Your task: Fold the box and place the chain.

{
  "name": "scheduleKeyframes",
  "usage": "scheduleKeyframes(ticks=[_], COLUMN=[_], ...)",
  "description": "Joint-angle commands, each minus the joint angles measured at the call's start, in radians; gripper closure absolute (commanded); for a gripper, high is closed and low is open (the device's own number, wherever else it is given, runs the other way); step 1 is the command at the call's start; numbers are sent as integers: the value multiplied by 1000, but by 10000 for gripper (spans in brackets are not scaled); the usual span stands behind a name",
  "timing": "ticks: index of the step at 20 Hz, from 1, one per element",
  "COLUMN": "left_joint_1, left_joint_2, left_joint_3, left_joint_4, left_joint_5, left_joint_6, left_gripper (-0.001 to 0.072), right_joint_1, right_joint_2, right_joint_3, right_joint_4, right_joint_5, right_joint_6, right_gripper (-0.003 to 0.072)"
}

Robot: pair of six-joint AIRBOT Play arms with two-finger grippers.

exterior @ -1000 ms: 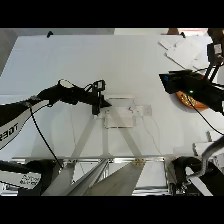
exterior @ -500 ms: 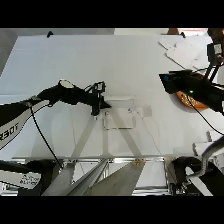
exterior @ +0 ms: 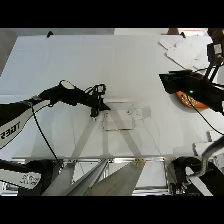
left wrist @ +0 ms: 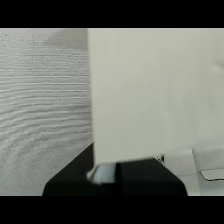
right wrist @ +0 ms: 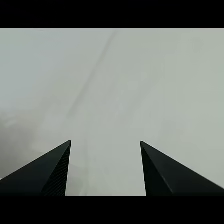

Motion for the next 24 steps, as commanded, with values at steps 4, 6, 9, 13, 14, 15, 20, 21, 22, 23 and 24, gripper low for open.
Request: scheduleKeyframes(ticks=[4, 6, 9, 13, 14, 15, 20, 21, 22, 23, 24], left_joint_1=[0, 0, 0, 0, 0, 0, 0, 0, 0, 0, 0], left_joint_2=[-1, -1, -1, -1, -1, -1, -1, -1, -1, -1, -1], left_joint_3=[-1, -1, -1, -1, -1, -1, -1, -1, -1, -1, -1], left_joint_4=[2, 3, 3, 0, 0, 0, 0, 0, 0, 0, 0], left_joint_5=[-2, -2, -2, -2, -2, -2, -2, -2, -2, -2, -2], left_joint_6=[-1, -1, -1, -1, -1, -1, -1, -1, -1, -1, -1], left_gripper=[697, 697, 697, 697, 697, 697, 697, 697, 697, 697, 697], right_joint_1=[-1, 0, 0, 0, 0, 0, 0, 0, 0, 0, 1], right_joint_2=[0, 13, 67, 103, 99, 96, 95, 95, 95, 95, 95], right_joint_3=[1, 1, 2, 2, 2, 1, -6, -6, -6, -6, -6], right_joint_4=[1, 1, 1, 1, 0, 0, -32, -50, -56, -54, -53], right_joint_5=[0, 4, 79, 322, 402, 468, 604, 602, 601, 602, 602], right_joint_6=[-5, -18, -150, -305, -357, -398, -610, -650, -678, -695, -695], right_gripper=[229, 227, 225, 211, 203, 203, -4, -11, -11, -12, -12])
